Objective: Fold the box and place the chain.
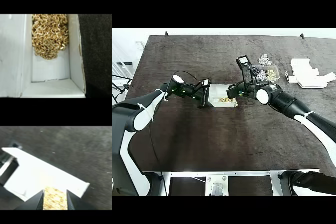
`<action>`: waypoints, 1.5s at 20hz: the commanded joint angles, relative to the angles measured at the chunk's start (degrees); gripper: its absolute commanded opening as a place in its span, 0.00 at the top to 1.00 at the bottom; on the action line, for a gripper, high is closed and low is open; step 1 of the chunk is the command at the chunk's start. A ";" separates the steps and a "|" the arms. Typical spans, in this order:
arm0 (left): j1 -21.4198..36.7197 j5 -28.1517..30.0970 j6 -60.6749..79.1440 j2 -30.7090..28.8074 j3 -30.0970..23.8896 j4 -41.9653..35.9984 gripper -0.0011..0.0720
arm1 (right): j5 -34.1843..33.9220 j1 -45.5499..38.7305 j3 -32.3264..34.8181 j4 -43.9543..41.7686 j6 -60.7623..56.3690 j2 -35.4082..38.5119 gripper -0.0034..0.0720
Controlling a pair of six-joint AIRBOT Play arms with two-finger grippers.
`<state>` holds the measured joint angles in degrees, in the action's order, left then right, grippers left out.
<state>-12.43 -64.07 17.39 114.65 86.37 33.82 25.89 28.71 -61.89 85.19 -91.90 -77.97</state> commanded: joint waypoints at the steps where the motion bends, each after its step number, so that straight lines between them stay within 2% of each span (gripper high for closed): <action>1: -0.02 -0.02 0.02 0.00 0.00 0.00 0.51 | 8.31 -3.52 0.31 4.00 5.86 1.84 0.45; 2: -0.02 0.00 0.02 -0.02 0.00 0.00 0.51 | 10.10 -5.29 0.31 3.67 9.46 2.14 0.35; 5: -0.02 0.00 0.02 0.00 0.00 0.00 0.51 | 10.19 -11.10 0.57 -5.68 28.09 1.22 0.35; 7: -0.02 0.00 0.02 -0.02 0.00 0.00 0.51 | 11.37 -15.50 0.70 -18.84 46.62 -0.46 0.34; 10: -0.02 0.00 0.02 -0.02 0.00 0.00 0.51 | 18.43 -21.49 0.63 -41.59 75.12 -4.81 0.36; 12: -0.02 0.00 0.02 -0.02 0.00 0.00 0.51 | 23.08 -23.85 0.63 -48.54 84.87 -8.26 0.36; 19: -0.02 0.02 0.02 -0.02 0.00 0.00 0.51 | 29.31 -24.22 -2.56 -49.18 93.09 -17.44 0.35; 23: -0.02 0.04 0.02 -0.02 0.00 0.00 0.51 | 29.73 -22.97 -5.20 -48.09 95.23 -19.87 0.33; 30: -0.02 0.04 0.02 -0.02 0.00 0.00 0.51 | 27.50 -19.78 -9.03 -39.56 95.38 -23.06 0.33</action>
<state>-12.43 -64.07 17.41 114.65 86.37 33.82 54.76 7.92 -69.73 41.67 3.07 -99.98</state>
